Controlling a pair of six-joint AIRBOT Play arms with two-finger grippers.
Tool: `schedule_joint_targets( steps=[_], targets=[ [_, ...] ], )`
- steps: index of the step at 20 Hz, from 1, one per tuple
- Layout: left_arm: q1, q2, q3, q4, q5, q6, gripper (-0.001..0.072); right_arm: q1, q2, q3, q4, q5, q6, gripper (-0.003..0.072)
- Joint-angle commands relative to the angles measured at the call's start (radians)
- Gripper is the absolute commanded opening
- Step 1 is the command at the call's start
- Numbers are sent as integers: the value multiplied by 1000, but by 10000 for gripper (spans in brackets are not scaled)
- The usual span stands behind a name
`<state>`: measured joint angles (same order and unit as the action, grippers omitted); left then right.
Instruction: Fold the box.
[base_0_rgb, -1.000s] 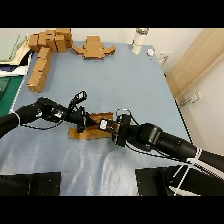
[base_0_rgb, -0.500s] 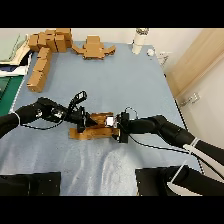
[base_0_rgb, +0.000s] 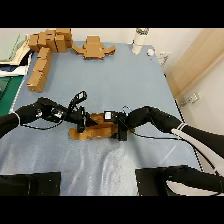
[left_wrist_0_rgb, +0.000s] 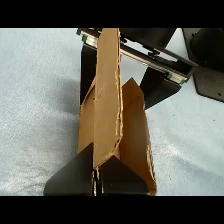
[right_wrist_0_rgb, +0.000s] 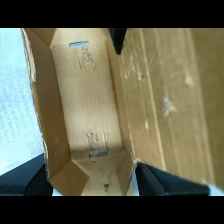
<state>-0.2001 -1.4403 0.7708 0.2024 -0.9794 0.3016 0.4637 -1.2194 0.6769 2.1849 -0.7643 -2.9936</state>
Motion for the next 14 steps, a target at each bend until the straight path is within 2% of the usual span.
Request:
schedule_joint_targets(
  steps=[1, 14],
  targets=[
    [0, 0, 1, 0, 0, 0, 11, -10, -47, 34, 15, -49, -8, 715],
    [0, 0, 1, 0, 0, 0, 12, -7, -41, 34, 11, -48, -8, 707]
  ],
)
